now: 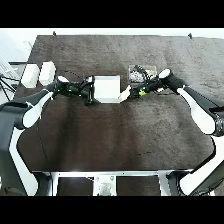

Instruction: Fold the box and place the chain.

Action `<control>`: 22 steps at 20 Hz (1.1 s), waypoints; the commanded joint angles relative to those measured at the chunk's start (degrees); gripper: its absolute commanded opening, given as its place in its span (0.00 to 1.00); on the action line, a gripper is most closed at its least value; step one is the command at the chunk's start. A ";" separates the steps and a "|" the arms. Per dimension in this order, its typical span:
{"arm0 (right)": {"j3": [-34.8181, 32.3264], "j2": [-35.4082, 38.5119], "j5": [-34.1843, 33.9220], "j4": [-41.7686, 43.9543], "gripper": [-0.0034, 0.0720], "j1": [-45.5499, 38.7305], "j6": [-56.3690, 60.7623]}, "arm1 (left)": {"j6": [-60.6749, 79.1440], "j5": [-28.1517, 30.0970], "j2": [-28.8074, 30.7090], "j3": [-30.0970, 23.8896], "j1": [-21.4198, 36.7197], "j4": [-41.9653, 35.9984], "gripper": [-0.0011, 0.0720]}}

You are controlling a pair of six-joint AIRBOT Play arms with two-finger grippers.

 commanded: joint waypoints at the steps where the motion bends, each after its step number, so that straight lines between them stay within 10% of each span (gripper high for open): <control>1: 1.95 0.94 0.33 0.96 0.07 1.16 0.15 | 0.00 -0.02 0.02 -0.02 0.02 0.02 0.87; 4: 2.58 1.44 1.16 1.49 0.10 1.16 0.09 | 0.02 -0.02 0.00 -0.02 0.02 0.02 0.87; 6: 2.60 1.57 1.75 2.71 0.44 1.16 0.09 | 0.02 -0.02 0.02 -0.02 0.02 0.02 0.87; 22: 2.58 0.52 0.46 4.79 0.62 3.26 2.56 | 0.00 -0.04 0.00 -0.02 0.02 0.02 0.87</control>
